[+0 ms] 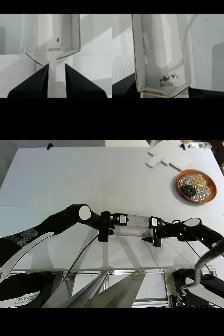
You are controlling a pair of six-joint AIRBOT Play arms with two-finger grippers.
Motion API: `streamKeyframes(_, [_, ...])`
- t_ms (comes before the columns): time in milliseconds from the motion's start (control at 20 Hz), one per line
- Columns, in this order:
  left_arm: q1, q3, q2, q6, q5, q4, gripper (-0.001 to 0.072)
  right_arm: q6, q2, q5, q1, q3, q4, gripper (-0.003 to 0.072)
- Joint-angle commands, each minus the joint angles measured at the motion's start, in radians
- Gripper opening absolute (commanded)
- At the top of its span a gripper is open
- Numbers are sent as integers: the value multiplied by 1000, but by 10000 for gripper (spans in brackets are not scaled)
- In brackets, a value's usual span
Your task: Fold the box and place the chain.
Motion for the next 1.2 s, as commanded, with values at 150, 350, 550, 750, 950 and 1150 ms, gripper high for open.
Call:
streamKeyframes(150, [-16, 0, 3, 43, -77, -1, 230, 0, 0, 2, 0, 0, 1, 406])
streamKeyframes(350, [25, 0, 27, 36, -282, 168, 159, 0, 0, 2, 0, 0, 0, 406])
streamKeyframes(550, [57, 0, 59, 43, -173, 209, 80, 0, 0, 2, 0, 0, 1, 406])
streamKeyframes(750, [47, 0, 27, 171, 84, 98, 413, 0, 0, 2, 0, 0, 1, 406])
streamKeyframes(950, [25, 0, -5, 264, 67, 74, 412, 0, 0, 2, 0, 0, 1, 406])
streamKeyframes(1150, [22, 0, -11, 272, 67, 10, 411, 0, 0, 2, 0, 0, 1, 406])
